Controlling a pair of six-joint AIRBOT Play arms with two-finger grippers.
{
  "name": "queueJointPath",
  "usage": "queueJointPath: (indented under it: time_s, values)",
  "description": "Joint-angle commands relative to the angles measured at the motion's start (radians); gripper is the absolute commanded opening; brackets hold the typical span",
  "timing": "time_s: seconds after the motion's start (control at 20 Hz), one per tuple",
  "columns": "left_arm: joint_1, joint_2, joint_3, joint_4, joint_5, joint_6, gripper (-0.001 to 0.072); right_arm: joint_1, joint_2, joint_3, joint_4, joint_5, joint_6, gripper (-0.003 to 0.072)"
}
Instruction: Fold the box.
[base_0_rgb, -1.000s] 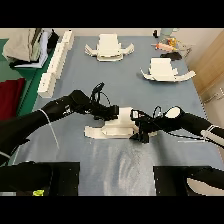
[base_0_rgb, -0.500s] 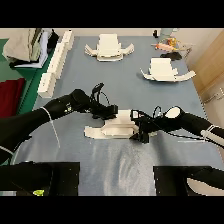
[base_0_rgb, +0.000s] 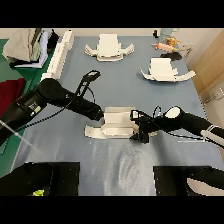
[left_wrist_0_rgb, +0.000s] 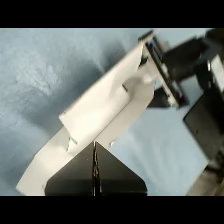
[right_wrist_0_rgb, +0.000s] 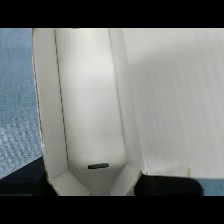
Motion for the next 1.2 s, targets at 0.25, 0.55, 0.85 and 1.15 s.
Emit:
queueJointPath:
  time_s: [0.25,0.55,0.85,1.15]
  values:
    - [-0.074,0.048,-0.006,0.1,-0.119,0.553,0.07,0.0,-0.001,0.0,0.0,0.0,0.0,0.054]
    - [0.047,0.021,-0.189,-0.103,-0.001,0.946,0.07,0.0,-0.001,0.0,0.0,0.0,0.0,0.054]
    - [0.044,-0.086,-0.248,-0.143,0.122,1.017,0.07,0.0,-0.001,0.0,0.0,0.0,0.0,0.054]
    - [-0.006,-0.166,-0.248,-0.159,0.21,1.019,0.0482,0.0,-0.001,0.0,0.0,0.0,0.0,0.054]
